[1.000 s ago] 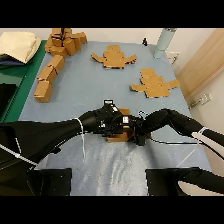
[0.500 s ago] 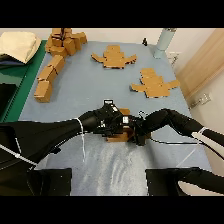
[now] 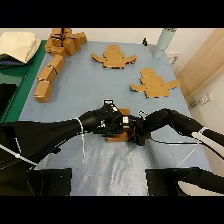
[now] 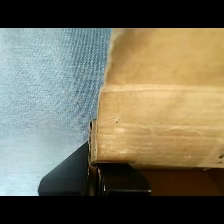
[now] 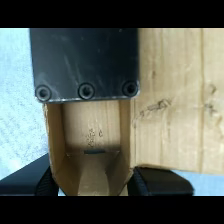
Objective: Fold the box.
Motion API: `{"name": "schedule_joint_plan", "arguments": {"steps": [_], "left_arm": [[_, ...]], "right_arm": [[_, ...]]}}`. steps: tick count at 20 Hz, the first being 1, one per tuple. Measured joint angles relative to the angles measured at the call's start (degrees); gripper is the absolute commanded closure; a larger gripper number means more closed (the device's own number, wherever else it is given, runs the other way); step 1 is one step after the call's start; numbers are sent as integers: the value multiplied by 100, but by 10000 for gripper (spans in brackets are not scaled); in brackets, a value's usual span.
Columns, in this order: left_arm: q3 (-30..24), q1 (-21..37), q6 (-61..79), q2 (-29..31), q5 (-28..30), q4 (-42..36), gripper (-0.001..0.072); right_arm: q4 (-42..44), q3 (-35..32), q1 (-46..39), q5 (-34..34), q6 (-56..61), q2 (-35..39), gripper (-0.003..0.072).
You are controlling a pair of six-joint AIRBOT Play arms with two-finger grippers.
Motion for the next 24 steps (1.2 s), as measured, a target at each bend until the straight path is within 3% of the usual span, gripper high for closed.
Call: {"name": "schedule_joint_plan", "arguments": {"steps": [21, 22, 23, 24], "left_arm": [[0, 0, -2, 0, 4, -9, 688], [0, 0, -2, 0, 4, -31, 611], [9, 4, 15, 0, 2, -50, 326], [22, 4, 24, 0, -17, -101, 234]], "right_arm": [[-2, 0, 0, 2, 0, 0, 231], [-2, 0, 0, 2, 0, 0, 232], [-7, 0, 0, 2, -9, 0, 232], [-7, 0, 0, 2, -9, 0, 232]]}}
